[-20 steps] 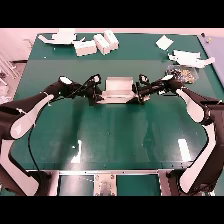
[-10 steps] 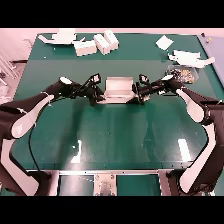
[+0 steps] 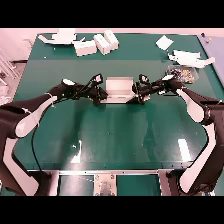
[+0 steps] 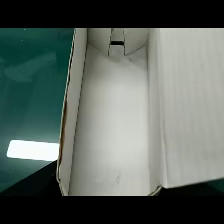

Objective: Fold the box and place the chain.

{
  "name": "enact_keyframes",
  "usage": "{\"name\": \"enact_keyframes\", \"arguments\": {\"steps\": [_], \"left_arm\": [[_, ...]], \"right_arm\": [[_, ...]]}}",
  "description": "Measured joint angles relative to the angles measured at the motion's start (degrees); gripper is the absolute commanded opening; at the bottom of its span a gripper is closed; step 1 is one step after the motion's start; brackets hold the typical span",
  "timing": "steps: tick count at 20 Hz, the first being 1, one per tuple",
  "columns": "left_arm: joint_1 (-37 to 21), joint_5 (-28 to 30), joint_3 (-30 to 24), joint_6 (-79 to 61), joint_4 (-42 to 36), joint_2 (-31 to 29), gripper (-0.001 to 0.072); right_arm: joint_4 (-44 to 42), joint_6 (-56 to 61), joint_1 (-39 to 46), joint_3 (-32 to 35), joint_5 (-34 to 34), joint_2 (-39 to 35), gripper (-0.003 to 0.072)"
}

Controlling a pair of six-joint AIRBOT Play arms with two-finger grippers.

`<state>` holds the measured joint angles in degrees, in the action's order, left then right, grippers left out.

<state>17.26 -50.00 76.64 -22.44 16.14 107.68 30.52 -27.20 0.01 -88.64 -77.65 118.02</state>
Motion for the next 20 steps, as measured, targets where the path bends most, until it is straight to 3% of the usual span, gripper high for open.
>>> {"name": "enact_keyframes", "arguments": {"steps": [7, 8, 10, 11, 12, 18, 19, 20], "left_arm": [[1.3, 1.2, 0.0, -1.3, -1.6, 0.6, 0.0182], [1.4, 1.3, 0.0, -1.5, -2.0, 0.7, 0.025], [1.4, 1.4, 0.0, -1.8, -2.8, 1.0, 0.0252], [1.5, 1.4, 0.0, -1.9, -3.1, 1.1, 0.0288], [1.5, 1.4, 0.0, -2.1, -3.2, 1.2, 0.042], [1.5, 1.7, 0.0, -2.5, -4.0, 1.4, 0.0418], [1.5, 1.9, 0.0, -2.5, -4.0, 1.4, 0.0449], [1.5, 2.0, 0.0, -2.5, -4.1, 1.4, 0.0581]], "right_arm": [[0.0, -0.1, 0.0, 0.0, -0.1, 0.0, 0.0495], [0.0, -0.1, 0.0, 0.0, -0.1, 0.0, 0.0494], [0.0, -0.1, 0.0, 0.0, -0.1, 0.0, 0.0494], [0.0, -0.1, 0.0, 0.0, -0.1, 0.0, 0.0494], [0.0, -0.1, 0.0, 0.0, -0.1, 0.0, 0.0495], [0.0, 0.0, 0.0, 0.0, 0.0, 0.0, 0.0494], [0.0, 0.0, 0.0, 0.0, 0.0, 0.0, 0.0494], [0.0, 0.0, 0.0, 0.0, 0.0, 0.0, 0.0494]]}}
